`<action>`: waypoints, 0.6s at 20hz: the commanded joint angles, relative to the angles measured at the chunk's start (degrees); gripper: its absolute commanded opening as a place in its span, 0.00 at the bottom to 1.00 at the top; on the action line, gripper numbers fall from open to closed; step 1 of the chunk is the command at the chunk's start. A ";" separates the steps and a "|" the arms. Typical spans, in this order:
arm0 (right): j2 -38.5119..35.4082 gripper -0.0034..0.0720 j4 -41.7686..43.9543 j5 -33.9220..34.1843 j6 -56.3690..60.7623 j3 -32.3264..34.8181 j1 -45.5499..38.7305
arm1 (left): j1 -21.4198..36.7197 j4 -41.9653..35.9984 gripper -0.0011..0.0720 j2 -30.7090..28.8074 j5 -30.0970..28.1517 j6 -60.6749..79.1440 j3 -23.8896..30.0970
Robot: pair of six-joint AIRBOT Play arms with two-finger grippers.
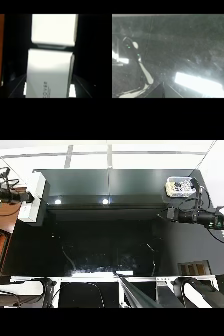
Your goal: Fold the box and place the chain.
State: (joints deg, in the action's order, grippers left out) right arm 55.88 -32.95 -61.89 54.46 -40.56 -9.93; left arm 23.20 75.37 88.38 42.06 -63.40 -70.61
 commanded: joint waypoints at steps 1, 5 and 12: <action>-0.02 0.06 -0.04 -1.33 -0.02 0.02 0.07 | -0.31 -0.44 1.00 -0.50 6.54 -1.57 -7.85; -0.02 0.06 -0.28 -1.62 -0.02 0.04 0.09 | -0.37 -8.63 0.60 -2.32 24.11 -11.04 -19.58; -0.02 0.06 -2.54 7.17 -0.02 0.02 5.25 | -13.84 -15.76 0.05 -16.15 25.09 -10.91 -7.43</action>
State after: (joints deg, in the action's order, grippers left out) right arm 55.88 -33.58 -59.35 54.43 -40.53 -6.85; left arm 15.81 61.56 78.19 67.99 -73.97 -84.40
